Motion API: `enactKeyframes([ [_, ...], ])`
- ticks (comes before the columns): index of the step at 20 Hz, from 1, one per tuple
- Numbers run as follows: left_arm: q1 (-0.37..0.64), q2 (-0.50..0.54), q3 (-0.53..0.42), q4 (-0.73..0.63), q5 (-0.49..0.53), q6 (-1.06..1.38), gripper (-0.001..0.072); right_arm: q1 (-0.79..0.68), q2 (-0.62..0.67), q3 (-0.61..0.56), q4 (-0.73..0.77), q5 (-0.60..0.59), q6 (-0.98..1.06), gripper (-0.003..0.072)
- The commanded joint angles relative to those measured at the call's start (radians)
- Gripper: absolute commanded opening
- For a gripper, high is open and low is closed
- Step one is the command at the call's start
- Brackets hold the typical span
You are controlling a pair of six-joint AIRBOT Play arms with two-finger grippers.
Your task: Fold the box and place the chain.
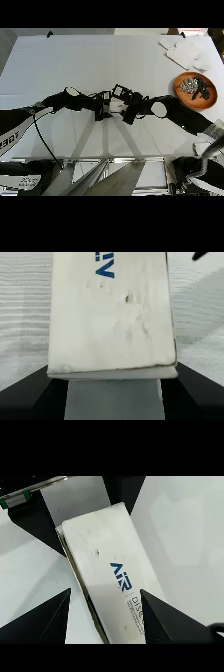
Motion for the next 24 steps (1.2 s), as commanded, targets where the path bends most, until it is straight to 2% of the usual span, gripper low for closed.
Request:
enactKeyframes([
  [1, 0.0, 0.0, 0.001, 0.003, -0.001, 0.002, 0.0156, 0.0, 0.038, 0.001, 0.023, 0.026, 0.001, 0.0373],
  [2, 0.0, 0.0, 0.0, 0.003, -0.001, 0.002, 0.0156, -0.002, 0.038, 0.001, 0.043, 0.027, 0.003, 0.032],
  [3, 0.0, 0.0, 0.0, 0.003, -0.001, 0.002, 0.0156, -0.002, 0.038, 0.001, 0.072, 0.026, 0.003, 0.0209],
  [4, 0.0, 0.0, 0.0, 0.003, -0.001, 0.002, 0.0156, -0.002, 0.038, 0.001, 0.111, 0.019, 0.003, 0.0066],
  [5, 0.0, 0.0, 0.0, 0.003, -0.001, 0.002, 0.0156, -0.004, 0.038, 0.001, 0.156, 0.007, 0.003, 0.0007],
  [9, 0.0, 0.0, 0.0, 0.003, -0.001, 0.002, 0.0156, -0.075, 0.017, 0.0, 0.48, -0.058, -0.009, 0.0005],
  [13, 0.0, 0.0, 0.001, 0.003, -0.001, 0.002, 0.0156, -0.124, -0.117, 0.0, 0.634, 0.013, -0.009, 0.0005],
  [18, 0.0, 0.0, 0.0, 0.003, -0.001, 0.002, 0.0156, -0.12, -0.241, 0.0, 0.635, 0.083, -0.014, 0.0004],
  [24, 0.0, 0.0, 0.001, 0.003, -0.001, 0.002, 0.0156, -0.121, -0.217, 0.0, 0.635, 0.082, -0.037, 0.0005],
])
